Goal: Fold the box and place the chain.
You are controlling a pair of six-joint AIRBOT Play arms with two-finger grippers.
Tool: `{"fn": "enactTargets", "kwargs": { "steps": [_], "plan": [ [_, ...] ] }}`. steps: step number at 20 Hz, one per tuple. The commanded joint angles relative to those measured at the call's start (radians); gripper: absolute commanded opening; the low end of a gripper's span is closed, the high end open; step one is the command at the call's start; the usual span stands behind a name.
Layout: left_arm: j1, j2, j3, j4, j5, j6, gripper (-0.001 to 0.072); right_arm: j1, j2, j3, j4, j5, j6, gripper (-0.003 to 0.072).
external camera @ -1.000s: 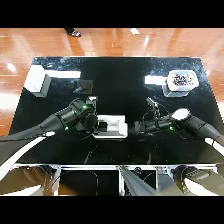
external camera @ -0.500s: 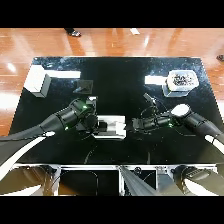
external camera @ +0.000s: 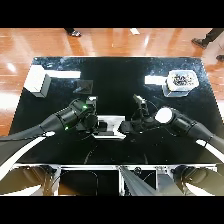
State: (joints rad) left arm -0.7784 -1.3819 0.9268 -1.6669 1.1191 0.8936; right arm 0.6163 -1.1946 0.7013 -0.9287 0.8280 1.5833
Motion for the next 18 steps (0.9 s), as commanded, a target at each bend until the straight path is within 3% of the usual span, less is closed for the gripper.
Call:
{"fn": "enactTargets", "kwargs": {
  "steps": [1,2,3,4,17,18],
  "plan": [
    [-0.001,0.000,0.001,0.001,-0.001,0.000,0.0023,0.126,0.000,0.072,-0.402,-0.040,0.440,0.0555],
    [-0.001,0.000,0.001,0.001,-0.001,0.000,0.0023,0.149,-0.001,0.083,-0.465,-0.031,0.511,0.0555],
    [-0.001,0.000,0.001,0.002,-0.001,0.000,0.0023,0.169,-0.006,0.095,-0.514,-0.017,0.568,0.0489],
    [-0.001,0.000,0.001,0.002,-0.002,0.000,0.0023,0.184,-0.014,0.106,-0.534,0.003,0.587,0.0479],
    [-0.001,0.000,0.001,0.009,-0.010,0.000,0.0023,0.240,-0.190,0.267,-0.573,0.153,0.695,0.0469],
    [-0.001,0.000,0.001,0.009,-0.015,0.000,0.0023,0.240,-0.195,0.270,-0.572,0.158,0.690,0.0295]
  ]
}}
